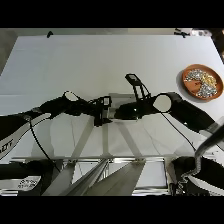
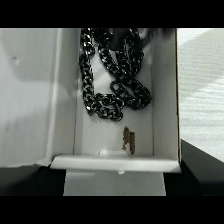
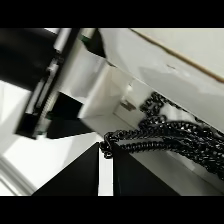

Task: Fold the box and place the chain.

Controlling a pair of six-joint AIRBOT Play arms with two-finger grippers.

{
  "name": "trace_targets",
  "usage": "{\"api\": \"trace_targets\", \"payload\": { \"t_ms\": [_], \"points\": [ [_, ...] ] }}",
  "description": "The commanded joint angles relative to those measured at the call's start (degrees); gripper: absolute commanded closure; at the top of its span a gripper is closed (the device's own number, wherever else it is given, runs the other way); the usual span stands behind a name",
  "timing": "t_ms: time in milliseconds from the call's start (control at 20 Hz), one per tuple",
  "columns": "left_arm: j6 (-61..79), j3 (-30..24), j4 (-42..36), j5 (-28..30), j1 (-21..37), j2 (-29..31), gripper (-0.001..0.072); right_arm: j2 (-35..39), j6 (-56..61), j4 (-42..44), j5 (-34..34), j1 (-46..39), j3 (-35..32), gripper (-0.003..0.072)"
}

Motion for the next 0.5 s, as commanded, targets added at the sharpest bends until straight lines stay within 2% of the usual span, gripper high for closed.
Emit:
{"api": "trace_targets", "payload": {
  "t_ms": [0,100,300,450],
  "points": [
    [0.00,0.04,0.02,0.02,0.04,0.04,0.0395,-4.15,-0.20,0.61,-0.20,0.07,-0.02,0.0565],
    [0.00,0.04,0.00,0.02,0.04,0.04,0.0395,-4.66,-0.22,0.72,-1.60,0.07,-0.02,0.0482],
    [0.00,0.04,0.00,0.04,0.04,0.04,0.0395,-0.70,-4.11,5.27,-1.20,-2.84,-0.02,0.0482],
    [0.00,0.04,0.02,0.02,0.04,0.04,0.0395,8.39,-13.57,4.96,6.10,-7.74,-0.02,0.0483]
  ]
}}
